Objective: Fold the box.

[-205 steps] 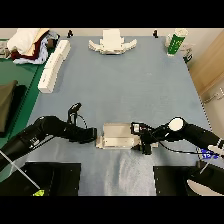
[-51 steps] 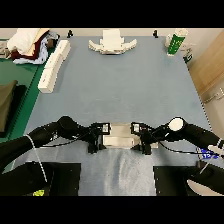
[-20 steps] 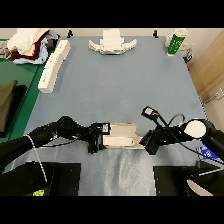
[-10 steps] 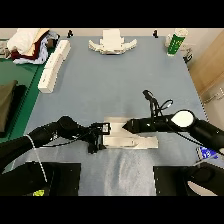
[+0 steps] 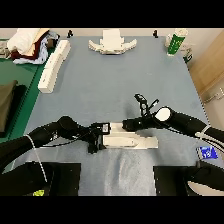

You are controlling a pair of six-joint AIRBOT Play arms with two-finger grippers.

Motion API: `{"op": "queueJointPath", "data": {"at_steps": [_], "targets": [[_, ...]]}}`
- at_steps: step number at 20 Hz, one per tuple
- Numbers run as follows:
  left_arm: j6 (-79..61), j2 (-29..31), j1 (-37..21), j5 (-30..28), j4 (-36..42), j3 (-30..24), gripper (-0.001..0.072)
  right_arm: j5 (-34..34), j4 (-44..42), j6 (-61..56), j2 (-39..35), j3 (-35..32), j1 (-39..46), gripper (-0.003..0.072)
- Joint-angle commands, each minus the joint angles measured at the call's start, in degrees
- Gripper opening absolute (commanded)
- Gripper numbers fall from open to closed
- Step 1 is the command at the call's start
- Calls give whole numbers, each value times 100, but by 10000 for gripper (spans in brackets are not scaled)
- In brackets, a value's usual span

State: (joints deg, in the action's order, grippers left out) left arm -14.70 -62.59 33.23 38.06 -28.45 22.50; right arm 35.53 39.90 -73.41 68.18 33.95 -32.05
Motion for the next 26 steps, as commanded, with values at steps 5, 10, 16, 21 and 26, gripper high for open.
{"op": "queueJointPath", "data": {"at_steps": [5,10,16,21,26], "targets": [[-4,4,0,0,-2,0,511,-68,313,341,-951,13,-17,2],[-4,4,0,-2,-2,0,511,1252,1270,343,-2146,-57,-144,2],[-4,4,0,-2,-2,0,511,2072,2227,413,-3598,-931,-992,207],[-4,4,0,-2,-2,0,511,1749,4035,1956,-3532,-1167,-1054,647],[-2,4,0,-2,-2,0,511,824,3958,2490,-3067,-1386,-1056,646]]}}
